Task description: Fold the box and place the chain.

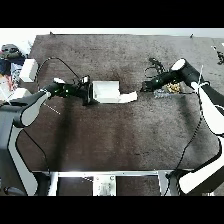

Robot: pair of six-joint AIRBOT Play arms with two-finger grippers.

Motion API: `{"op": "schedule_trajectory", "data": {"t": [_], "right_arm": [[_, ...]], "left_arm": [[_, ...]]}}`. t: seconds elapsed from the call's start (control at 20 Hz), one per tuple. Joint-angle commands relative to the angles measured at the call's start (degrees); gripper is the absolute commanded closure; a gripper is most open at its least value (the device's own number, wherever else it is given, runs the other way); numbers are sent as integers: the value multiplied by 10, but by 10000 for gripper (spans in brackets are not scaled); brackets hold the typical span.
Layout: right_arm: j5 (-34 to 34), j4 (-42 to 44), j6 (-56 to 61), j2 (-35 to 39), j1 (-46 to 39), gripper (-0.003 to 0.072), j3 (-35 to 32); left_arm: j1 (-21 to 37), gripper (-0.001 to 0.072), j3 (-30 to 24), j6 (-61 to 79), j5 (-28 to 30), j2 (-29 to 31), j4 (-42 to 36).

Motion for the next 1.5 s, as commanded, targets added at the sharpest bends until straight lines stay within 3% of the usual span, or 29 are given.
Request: {"op": "schedule_trajectory", "data": {"t": [0.0, 0.25, 0.45, 0.55, 0.6, 1.15, 1.45], "right_arm": [[-28, 0, 27, -5, 7, 676, -31], [-52, 10, 23, -5, 52, 676, -53], [-53, 148, -45, -5, 62, 659, -53], [-54, 158, -45, -5, 61, 197, -49], [-54, 158, -49, -4, 61, 224, -49], [-78, 170, -36, -4, 115, 224, -44], [-106, 20, 65, -4, 156, 225, -12]], "left_arm": [[0, 424, 0, 0, 0, 0, 0], [0, 424, 0, 0, 0, 0, 0], [0, 424, 0, 0, 0, 0, 0], [0, 424, 0, 0, 0, 0, 0], [0, 424, 0, 0, 0, 0, 0], [0, 424, 0, 0, 0, 0, 0], [0, 424, 0, 0, 0, 0, 0]]}}
